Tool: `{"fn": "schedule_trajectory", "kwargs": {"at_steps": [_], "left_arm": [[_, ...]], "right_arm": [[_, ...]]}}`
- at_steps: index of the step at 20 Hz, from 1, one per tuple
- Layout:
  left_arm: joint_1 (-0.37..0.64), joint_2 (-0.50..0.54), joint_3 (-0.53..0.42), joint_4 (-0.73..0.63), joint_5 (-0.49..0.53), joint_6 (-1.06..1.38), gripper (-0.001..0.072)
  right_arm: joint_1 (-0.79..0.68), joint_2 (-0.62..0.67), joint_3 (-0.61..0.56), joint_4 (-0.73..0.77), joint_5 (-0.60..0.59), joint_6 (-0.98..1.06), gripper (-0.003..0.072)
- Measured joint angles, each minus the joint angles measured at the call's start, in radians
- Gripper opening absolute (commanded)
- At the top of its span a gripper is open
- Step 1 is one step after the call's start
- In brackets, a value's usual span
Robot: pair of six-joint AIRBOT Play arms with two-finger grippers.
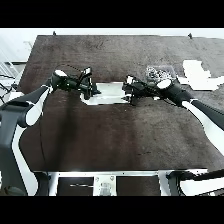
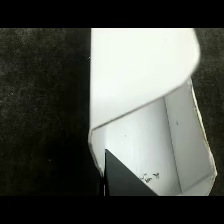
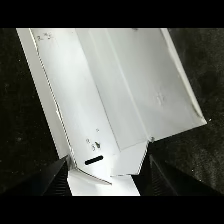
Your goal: Fold the box and place the chain.
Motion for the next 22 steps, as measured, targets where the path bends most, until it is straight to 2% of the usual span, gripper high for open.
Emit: {"fn": "schedule_trajectory", "kwargs": {"at_steps": [5, 22], "left_arm": [[0.000, 0.000, 0.000, 0.000, 0.000, 0.000, 0.0018], [0.000, 0.000, 0.000, 0.000, 0.000, 0.001, 0.0018]], "right_arm": [[-0.028, -0.047, 0.053, 0.008, 0.082, -0.021, 0.0630], [-0.083, -0.235, 0.267, 0.008, 0.328, -0.030, 0.0630]]}}
